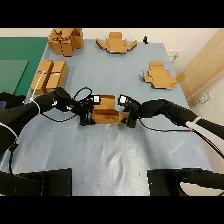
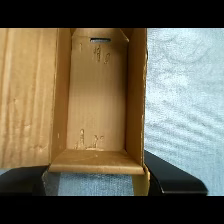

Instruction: Fold the box.

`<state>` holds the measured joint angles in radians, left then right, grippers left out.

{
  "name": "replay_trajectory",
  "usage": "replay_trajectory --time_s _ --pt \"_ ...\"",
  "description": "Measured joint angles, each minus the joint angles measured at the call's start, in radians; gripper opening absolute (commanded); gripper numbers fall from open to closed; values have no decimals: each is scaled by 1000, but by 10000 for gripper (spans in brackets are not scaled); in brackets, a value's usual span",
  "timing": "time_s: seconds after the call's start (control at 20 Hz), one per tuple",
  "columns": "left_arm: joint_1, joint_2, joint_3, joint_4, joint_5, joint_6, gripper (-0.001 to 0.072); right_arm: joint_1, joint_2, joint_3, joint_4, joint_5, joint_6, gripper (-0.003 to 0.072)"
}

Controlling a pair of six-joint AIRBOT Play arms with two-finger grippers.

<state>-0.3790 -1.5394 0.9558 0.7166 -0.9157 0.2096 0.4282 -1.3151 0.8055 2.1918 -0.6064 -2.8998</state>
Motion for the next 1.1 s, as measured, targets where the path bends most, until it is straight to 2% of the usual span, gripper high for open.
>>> replay_trajectory --time_s 0.1,0.15,0.25,0.4,0.45,0.5,0.75,0.8,0.85,1.1 --pt "0 0 0 0 0 0 167 25 -41 32 21 1 -16 368" --pt "0 0 0 0 0 0 167 40 -56 43 27 0 -24 363" --pt "0 0 0 0 0 1 167 63 -74 57 36 0 -32 271" --pt "0 0 0 1 0 3 167 79 -87 67 39 0 -39 271" --pt "0 0 0 1 0 3 167 82 -89 68 39 0 -39 212" --pt "0 0 0 1 0 3 167 84 -91 69 38 0 -41 94" --pt "0 0 0 1 1 2 167 90 -94 74 45 -1 -41 85" --pt "0 0 0 1 1 2 167 90 -94 75 50 0 -42 67" --pt "0 0 0 2 2 2 166 92 -94 76 57 2 -42 15" --pt "0 0 0 2 6 3 166 126 -94 78 79 13 -52 17"
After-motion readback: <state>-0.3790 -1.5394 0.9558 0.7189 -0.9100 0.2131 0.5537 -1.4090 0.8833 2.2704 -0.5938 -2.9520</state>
